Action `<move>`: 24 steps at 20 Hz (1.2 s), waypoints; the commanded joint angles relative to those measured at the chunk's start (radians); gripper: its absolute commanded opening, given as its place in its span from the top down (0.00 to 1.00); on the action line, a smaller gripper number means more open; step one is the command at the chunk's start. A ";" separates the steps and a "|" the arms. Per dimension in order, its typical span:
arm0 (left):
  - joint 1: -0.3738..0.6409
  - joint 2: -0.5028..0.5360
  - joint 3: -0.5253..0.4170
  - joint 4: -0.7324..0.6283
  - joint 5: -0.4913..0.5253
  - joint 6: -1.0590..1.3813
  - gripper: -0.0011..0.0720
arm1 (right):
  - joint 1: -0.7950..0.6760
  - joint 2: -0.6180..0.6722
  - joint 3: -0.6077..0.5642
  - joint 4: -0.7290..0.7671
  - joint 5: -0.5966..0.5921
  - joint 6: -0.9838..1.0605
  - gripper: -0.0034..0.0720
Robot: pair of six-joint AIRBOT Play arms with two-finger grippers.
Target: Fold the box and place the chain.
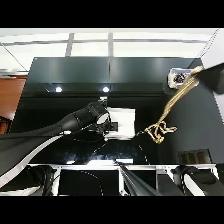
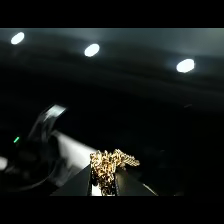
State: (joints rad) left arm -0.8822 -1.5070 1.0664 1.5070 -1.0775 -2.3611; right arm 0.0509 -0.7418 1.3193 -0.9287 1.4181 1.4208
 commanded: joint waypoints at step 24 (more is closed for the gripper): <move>0.001 0.000 0.000 -0.001 -0.001 0.000 0.95 | 0.319 -0.122 -0.532 0.068 -0.275 -0.060 0.16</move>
State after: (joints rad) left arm -0.8822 -1.5070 1.0664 1.5066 -1.0798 -2.3615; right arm 0.4450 -0.8875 0.7872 -0.8021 1.0649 1.4002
